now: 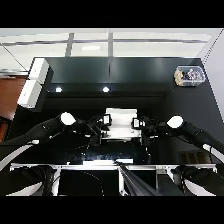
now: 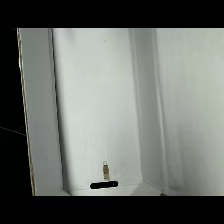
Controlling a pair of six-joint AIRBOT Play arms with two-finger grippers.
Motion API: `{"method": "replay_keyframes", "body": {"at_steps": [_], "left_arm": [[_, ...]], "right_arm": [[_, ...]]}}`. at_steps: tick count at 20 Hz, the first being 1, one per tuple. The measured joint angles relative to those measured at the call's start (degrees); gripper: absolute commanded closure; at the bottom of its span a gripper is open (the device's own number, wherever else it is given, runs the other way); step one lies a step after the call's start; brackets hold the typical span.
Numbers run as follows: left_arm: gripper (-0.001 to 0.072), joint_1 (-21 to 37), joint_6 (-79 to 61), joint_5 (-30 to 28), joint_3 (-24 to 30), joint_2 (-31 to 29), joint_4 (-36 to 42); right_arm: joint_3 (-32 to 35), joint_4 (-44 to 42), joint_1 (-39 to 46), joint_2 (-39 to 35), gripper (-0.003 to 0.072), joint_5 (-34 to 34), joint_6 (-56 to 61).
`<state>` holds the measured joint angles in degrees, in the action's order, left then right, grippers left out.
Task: Fold the box and place the chain.
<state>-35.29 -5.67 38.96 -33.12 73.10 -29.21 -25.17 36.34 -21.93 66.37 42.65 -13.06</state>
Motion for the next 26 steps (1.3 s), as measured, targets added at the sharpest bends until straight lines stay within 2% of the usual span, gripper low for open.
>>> {"method": "replay_keyframes", "body": {"at_steps": [2, 3, 4, 5, 6, 8, 9, 10, 11, 12, 16, 19, 22, 26], "left_arm": [[0.0308, -0.04, -0.02, -0.39, 0.00, 0.00, -0.02], [0.0388, -0.04, -0.02, -0.48, 0.00, 0.00, -0.02], [0.0416, -0.09, -0.04, -0.74, 0.00, 0.00, -0.07], [0.0402, -0.09, -0.07, -0.83, 0.00, 0.00, -0.07], [0.0305, -0.11, -0.11, -0.83, 0.00, 0.00, -0.04], [0.0292, -0.11, -0.11, -0.90, 0.00, 0.00, 0.00], [0.0485, -0.09, -0.09, -0.92, 0.00, 0.00, 0.00], [0.0596, -0.07, -0.04, -0.98, 0.00, 0.00, -0.11], [0.0654, 0.04, -0.04, -0.87, 0.00, -0.20, -0.28], [0.0681, 0.37, 0.50, -0.87, 0.00, -0.59, -0.76], [0.0682, 5.31, 11.39, 0.04, 0.00, -5.57, -4.59], [0.0681, 13.22, 31.93, 3.32, 0.00, -10.29, -13.42], [0.0681, 22.60, 53.83, 10.80, 0.24, -12.55, -23.52], [0.0678, 31.17, 77.18, 16.59, 3.43, -12.83, -28.00]], "right_arm": [[0.00, 0.00, 0.00, 0.00, 0.0206, 0.00, 0.00], [0.00, 0.00, 0.02, 0.00, 0.0206, 0.00, 0.00], [0.00, 0.00, 0.02, 0.00, 0.0206, 0.00, 0.00], [-0.02, 0.00, 0.02, 0.00, 0.0206, 0.00, 0.00], [0.00, 0.00, 0.02, 0.00, 0.0206, 0.00, 0.00], [0.00, 0.00, 0.02, 0.00, 0.0206, 0.00, 0.00], [0.00, 0.00, 0.02, 0.00, 0.0206, 0.00, 0.00], [0.00, 0.00, 0.02, 0.00, 0.0206, 0.02, -0.02], [0.00, -0.07, 0.00, 0.00, 0.0206, -0.02, 0.00], [-0.02, -0.09, 0.02, 0.00, 0.0206, -0.02, 0.00], [0.00, -0.07, 0.02, 0.00, 0.0206, -0.04, 0.00], [0.00, -0.02, 0.02, 0.00, 0.0206, -0.04, 0.00], [0.00, 0.00, 0.00, 0.00, 0.0206, 0.00, 0.00], [0.00, 0.02, 0.02, 0.00, 0.0207, 0.04, 0.00]]}}
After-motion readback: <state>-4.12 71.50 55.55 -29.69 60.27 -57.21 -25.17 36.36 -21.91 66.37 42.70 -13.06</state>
